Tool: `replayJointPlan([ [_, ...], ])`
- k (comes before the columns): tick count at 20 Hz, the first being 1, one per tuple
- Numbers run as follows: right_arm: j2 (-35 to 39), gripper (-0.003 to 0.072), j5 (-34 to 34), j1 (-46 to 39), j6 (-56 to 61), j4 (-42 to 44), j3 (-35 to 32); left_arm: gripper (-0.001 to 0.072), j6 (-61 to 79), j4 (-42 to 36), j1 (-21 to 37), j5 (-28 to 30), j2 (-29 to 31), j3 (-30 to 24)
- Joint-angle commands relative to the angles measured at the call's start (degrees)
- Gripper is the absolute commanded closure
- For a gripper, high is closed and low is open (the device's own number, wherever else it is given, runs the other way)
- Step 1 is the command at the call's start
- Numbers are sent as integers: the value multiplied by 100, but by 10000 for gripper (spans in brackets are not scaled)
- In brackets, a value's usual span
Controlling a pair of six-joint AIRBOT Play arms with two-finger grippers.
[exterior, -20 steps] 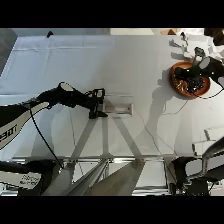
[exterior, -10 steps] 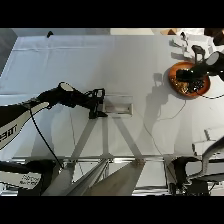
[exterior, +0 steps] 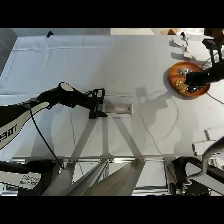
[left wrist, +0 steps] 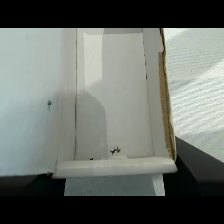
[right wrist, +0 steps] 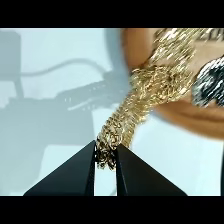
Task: Fold the box and place the chain.
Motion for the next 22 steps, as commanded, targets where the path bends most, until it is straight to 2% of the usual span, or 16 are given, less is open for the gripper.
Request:
replayJointPlan([
  [1, 881, 683, -79, 376, -50, 90, -953, 434, 0, 2, -2, 2, -2, 0],
  [4, 1377, 683, 2, 1067, -44, 46, -1458, 434, 0, 2, -2, 0, -2, 0],
  [9, 1547, 681, -188, 2184, 424, 68, -1480, 434, 0, 2, -2, 2, -2, 0],
  [15, 1545, 681, -1207, 3475, 1228, 70, -1480, 434, 0, 2, -2, 2, -2, 0],
  [19, 1499, 680, -2048, 4232, 1276, 114, -1480, 434, 0, 2, -2, 2, -2, 0],
  [22, 1296, 680, -2398, 4756, 1274, 144, -1480, 434, 0, 2, -2, 2, -2, 0],
])
